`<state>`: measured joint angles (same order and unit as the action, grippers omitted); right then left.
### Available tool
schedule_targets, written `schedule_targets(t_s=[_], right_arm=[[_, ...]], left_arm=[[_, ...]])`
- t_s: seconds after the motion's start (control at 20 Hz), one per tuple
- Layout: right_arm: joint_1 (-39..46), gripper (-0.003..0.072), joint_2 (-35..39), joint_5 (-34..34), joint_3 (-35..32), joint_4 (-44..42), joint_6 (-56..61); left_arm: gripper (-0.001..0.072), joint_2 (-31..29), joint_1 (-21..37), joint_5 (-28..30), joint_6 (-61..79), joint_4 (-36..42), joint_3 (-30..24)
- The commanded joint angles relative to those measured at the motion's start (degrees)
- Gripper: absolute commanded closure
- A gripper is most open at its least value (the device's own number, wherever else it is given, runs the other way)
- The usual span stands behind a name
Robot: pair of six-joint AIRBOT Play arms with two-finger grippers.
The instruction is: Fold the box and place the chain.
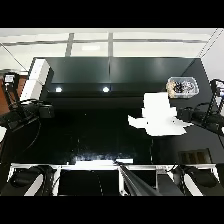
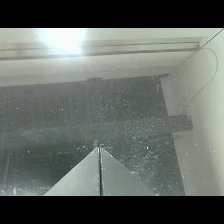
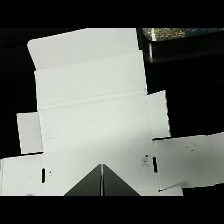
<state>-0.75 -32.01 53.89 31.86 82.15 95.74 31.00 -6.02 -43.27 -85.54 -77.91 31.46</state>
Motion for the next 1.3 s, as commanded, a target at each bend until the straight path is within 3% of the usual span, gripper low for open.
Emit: schedule_targets(t_s=[0.0, 0.6, 0.85, 0.9, 0.95, 1.0, 1.25], right_arm=[[-0.07, 0.0664, 0.04, 0.00, -0.02, 0.00, 0.02], [-0.07, 0.0664, 0.04, 0.00, -0.02, -0.02, 0.02], [-0.04, 0.0650, -0.02, -10.58, -0.02, 0.48, 0.02], [-0.04, 0.0315, -0.26, -11.54, -0.02, 0.98, 0.04], [-0.04, -0.0026, -0.61, -11.61, -0.04, 1.38, -0.24], [-0.04, -0.0034, -1.14, -11.61, -0.04, 2.36, -0.15], [-0.04, -0.0034, -1.36, -11.96, -0.02, 3.23, 1.64]], left_arm=[[0.0678, -0.04, -0.04, 0.00, 0.00, -0.02, -0.02], [0.0678, -0.02, -0.04, 0.57, 0.02, 0.44, -0.04], [0.0675, 0.09, -0.04, 7.72, 0.00, 0.96, -0.02], [0.0609, 0.22, -0.02, 7.89, -0.07, 0.81, -0.09], [0.0260, 0.68, -0.07, 9.09, -0.07, 0.85, -0.22], [0.0003, 1.44, -0.35, 9.81, -0.26, 1.22, -0.39], [0.0003, 3.78, -0.94, 9.14, -0.17, 3.13, -0.37]])
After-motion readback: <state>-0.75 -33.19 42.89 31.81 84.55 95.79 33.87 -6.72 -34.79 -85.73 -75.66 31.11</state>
